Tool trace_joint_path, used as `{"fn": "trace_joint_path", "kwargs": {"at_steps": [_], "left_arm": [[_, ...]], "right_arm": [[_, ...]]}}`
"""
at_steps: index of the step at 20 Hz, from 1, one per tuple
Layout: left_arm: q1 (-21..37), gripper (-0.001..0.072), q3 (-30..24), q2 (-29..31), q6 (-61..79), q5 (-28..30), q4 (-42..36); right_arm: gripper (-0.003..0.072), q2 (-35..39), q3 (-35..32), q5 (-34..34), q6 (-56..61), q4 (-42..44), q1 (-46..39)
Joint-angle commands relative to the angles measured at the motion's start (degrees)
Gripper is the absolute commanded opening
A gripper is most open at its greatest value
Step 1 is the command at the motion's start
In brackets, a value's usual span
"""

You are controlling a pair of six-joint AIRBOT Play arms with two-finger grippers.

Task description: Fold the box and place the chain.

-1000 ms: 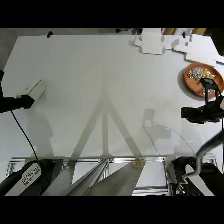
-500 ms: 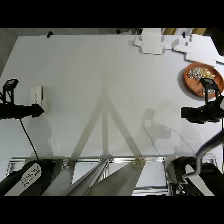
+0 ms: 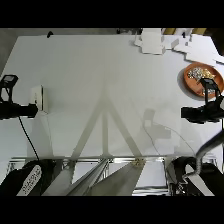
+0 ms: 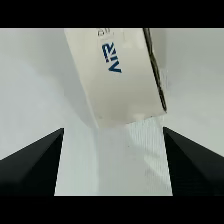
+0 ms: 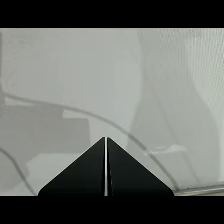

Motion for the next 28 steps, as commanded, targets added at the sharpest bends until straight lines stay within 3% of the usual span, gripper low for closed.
{"fn": "trace_joint_path", "kwargs": {"at_steps": [1,8,16,28], "left_arm": [[-3.2,0.0702,0.0,8.9,-1.4,0.2,2.1],[-7.6,0.0701,0.0,19.0,-4.2,0.2,2.2],[-11.2,0.0701,0.0,19.3,-6.9,1.7,2.2],[-11.3,0.0701,0.0,19.2,-6.9,1.2,2.0]], "right_arm": [[0.0020,0.0,0.1,0.0,0.0,0.0,0.0],[0.0020,0.0,0.1,0.0,0.0,0.0,0.0],[0.0020,0.0,0.1,0.0,0.0,0.0,0.0],[0.0020,0.0,0.1,0.0,0.0,0.0,0.0]]}}
